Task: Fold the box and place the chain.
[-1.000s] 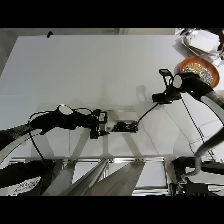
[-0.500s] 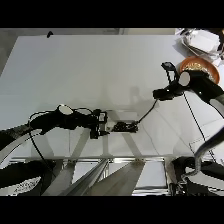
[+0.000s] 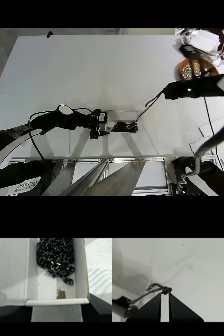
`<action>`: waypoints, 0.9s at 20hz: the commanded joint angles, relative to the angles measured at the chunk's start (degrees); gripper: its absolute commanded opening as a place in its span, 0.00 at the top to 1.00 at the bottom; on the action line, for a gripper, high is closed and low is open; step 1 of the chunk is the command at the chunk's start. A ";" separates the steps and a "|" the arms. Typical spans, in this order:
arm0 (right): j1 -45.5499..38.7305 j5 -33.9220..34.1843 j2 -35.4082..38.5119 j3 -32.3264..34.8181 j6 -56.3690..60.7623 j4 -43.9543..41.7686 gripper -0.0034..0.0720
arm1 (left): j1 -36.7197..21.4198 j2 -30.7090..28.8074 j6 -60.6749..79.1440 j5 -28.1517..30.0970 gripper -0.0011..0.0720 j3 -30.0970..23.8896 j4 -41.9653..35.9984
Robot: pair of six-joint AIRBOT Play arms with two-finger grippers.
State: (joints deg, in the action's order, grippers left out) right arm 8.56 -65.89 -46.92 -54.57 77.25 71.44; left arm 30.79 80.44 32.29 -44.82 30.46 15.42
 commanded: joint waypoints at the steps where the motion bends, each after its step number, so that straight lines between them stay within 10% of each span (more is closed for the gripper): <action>1: 0.07 -1.81 12.52 -0.07 -3.15 -6.62 0.95 | 0.02 0.02 0.02 0.02 0.63 0.00 0.02; 10: 0.07 -3.32 17.97 -0.07 -10.54 -30.25 0.94 | 0.02 0.02 0.02 0.00 0.63 0.00 0.00; 18: 11.82 -1.66 10.84 1.53 -13.22 -28.98 0.94 | 0.02 0.02 0.00 0.02 0.63 0.00 0.02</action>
State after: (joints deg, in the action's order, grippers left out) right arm 14.04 -69.19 -32.73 -54.00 65.43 41.41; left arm 30.76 80.44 32.29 -44.82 30.46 15.42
